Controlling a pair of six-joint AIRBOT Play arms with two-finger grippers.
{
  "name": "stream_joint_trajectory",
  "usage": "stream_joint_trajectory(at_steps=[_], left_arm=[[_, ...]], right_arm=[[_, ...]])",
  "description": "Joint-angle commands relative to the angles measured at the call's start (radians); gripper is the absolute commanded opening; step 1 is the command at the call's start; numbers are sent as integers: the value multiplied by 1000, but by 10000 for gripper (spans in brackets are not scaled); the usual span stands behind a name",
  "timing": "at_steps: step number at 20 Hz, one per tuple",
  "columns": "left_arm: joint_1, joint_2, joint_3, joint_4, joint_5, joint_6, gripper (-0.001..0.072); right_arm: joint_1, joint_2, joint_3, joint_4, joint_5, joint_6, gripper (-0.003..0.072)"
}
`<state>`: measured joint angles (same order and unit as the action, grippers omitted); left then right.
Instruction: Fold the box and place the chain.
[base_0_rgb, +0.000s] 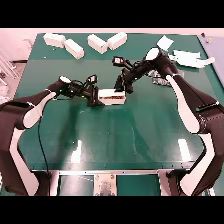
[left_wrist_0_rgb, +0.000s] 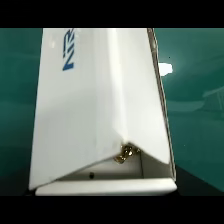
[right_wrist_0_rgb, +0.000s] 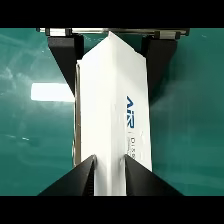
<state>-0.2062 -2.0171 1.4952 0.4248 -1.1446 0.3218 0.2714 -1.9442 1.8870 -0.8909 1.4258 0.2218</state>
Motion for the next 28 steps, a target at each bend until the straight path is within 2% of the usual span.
stream_joint_trajectory(at_steps=[1, 9, 19, 20, 22, 25, 28], left_arm=[[0, 1, 0, 0, 0, 0, 627], [0, 1, 0, 0, 1, 0, 627], [0, 1, 0, 0, 3, 0, 627], [0, 1, 0, 0, 3, 0, 627], [0, 1, 0, 0, 3, 0, 627], [0, 1, 0, 0, 3, 0, 627], [0, 1, 0, 0, 3, 0, 627]], right_arm=[[1, 0, -20, 0, -10, 5, 208], [1, 2, -35, 24, -39, 14, 170], [-1, 4, -103, 35, -39, 9, 170], [-1, 4, -109, 37, -37, 3, 173], [-8, 4, -114, 50, -33, 2, 319], [-41, 4, -115, 131, 8, -2, 321], [-75, 3, -115, 214, 16, -25, 275]])
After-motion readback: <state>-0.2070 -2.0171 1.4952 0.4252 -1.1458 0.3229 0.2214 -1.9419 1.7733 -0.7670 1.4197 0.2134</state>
